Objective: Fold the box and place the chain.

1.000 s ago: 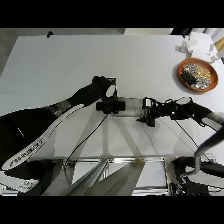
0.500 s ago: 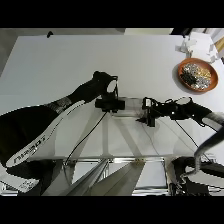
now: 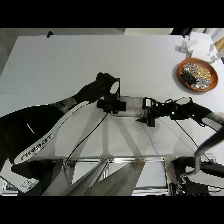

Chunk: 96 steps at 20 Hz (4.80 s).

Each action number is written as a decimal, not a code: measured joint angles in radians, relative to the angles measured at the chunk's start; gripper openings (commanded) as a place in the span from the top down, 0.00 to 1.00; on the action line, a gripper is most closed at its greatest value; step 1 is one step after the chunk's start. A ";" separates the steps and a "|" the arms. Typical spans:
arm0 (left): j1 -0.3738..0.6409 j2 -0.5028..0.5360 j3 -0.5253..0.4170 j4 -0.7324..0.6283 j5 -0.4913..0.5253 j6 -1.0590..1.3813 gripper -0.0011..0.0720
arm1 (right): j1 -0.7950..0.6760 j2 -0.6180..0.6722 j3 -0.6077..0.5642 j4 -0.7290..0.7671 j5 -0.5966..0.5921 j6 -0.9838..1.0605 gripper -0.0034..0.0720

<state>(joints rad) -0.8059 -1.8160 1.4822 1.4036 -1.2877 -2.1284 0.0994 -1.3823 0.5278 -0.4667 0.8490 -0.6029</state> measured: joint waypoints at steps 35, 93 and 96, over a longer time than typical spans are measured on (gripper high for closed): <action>-0.018 0.015 0.001 0.003 -0.024 0.008 0.67 | 0.000 0.000 0.000 0.000 0.000 0.000 0.53; 0.365 0.150 -0.513 -0.892 0.216 2.685 0.03 | -0.001 0.001 0.000 -0.002 0.001 0.000 0.53; 0.362 0.142 -0.512 -0.902 0.213 2.676 0.03 | -0.001 0.001 0.000 -0.002 0.001 0.000 0.53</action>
<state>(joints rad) -0.4438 -1.6745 0.9699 0.5014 -1.0744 0.5476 0.0986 -1.3815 0.5282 -0.4686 0.8501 -0.6029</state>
